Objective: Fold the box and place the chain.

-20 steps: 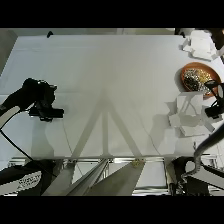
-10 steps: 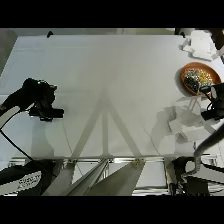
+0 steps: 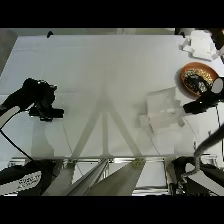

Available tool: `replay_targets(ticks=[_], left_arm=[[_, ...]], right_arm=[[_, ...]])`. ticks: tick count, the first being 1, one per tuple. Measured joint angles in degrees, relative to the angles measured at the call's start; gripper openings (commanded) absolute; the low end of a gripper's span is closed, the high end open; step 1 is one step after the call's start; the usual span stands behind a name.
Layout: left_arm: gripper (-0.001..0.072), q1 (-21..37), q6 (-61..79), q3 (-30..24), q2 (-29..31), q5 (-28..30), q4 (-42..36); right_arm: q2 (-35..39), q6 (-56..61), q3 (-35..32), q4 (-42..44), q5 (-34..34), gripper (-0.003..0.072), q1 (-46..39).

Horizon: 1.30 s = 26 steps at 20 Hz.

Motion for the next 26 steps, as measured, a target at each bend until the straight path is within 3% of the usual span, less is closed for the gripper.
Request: replay_targets(ticks=[5, 9, 16, 26], left_arm=[[0.0012, 0.00, 0.00, 0.00, 0.00, 0.00, 0.02], [0.0012, 0.00, 0.00, 0.00, 0.00, -0.20, 0.02], [0.0012, 0.00, -0.22, 0.00, 0.00, -2.23, -0.48], [0.0012, 0.00, 4.83, 0.00, 0.00, -3.85, -4.59]], right_arm=[[7.41, 0.11, -4.17, 13.42, -3.23, 0.0010, 6.75], [11.72, 3.89, -10.86, 19.78, -9.84, 0.0010, 13.92], [13.44, 9.75, -15.85, 22.58, -18.49, 0.0011, 23.67], [13.60, 11.04, -16.37, 23.06, -20.46, 0.0012, 25.51]])
